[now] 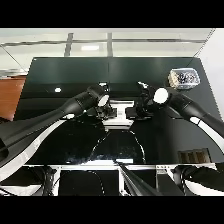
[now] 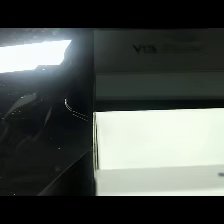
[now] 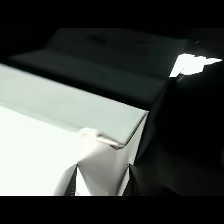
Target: Fold the box and place the chain.
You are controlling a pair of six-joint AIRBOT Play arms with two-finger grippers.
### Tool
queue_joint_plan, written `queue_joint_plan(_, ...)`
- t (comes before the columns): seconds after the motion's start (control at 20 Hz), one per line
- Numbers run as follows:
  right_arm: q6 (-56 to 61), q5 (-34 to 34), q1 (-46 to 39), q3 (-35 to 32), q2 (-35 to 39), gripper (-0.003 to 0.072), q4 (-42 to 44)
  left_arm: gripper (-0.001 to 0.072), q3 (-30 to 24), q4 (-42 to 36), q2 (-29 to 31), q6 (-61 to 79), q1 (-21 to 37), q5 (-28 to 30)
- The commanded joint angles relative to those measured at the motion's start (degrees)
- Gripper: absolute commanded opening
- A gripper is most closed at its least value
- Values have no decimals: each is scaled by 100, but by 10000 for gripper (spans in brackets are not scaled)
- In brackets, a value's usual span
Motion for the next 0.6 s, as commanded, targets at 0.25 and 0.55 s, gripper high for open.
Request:
queue_joint_plan(0.25,2470,1088,892,1147,-756,351,-2114,24,4,9,-2,9,-2,-33)
queue_joint_plan(0.55,2649,1447,911,1152,-804,351,-2057,24,4,11,-2,9,-2,-31)
